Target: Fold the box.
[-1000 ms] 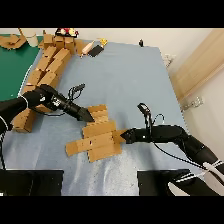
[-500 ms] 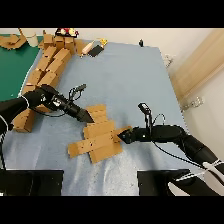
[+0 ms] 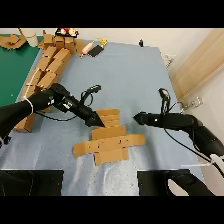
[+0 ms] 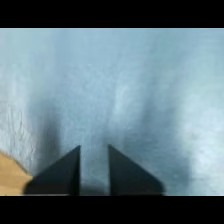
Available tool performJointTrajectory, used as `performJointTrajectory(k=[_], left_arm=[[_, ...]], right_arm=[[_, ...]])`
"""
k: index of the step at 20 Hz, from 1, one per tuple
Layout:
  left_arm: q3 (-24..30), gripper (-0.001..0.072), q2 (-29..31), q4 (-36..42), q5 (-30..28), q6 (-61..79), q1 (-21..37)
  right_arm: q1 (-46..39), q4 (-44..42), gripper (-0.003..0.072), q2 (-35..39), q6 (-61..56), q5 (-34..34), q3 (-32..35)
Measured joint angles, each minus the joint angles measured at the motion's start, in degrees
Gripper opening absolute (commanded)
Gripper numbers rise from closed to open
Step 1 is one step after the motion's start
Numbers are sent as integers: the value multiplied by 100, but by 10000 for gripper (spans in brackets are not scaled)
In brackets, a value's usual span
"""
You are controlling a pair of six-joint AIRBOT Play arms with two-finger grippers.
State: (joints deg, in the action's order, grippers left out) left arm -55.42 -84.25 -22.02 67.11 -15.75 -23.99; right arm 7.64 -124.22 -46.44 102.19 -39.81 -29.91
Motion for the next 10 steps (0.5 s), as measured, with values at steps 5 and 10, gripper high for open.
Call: performJointTrajectory(k=[5,10], left_arm=[[13,8,216,-50,-708,695,-398],[417,8,734,214,-1462,1467,-658]], right_arm=[[-175,20,14,-2,-98,-11,-181],[-214,20,13,-2,-125,-13,-216]])
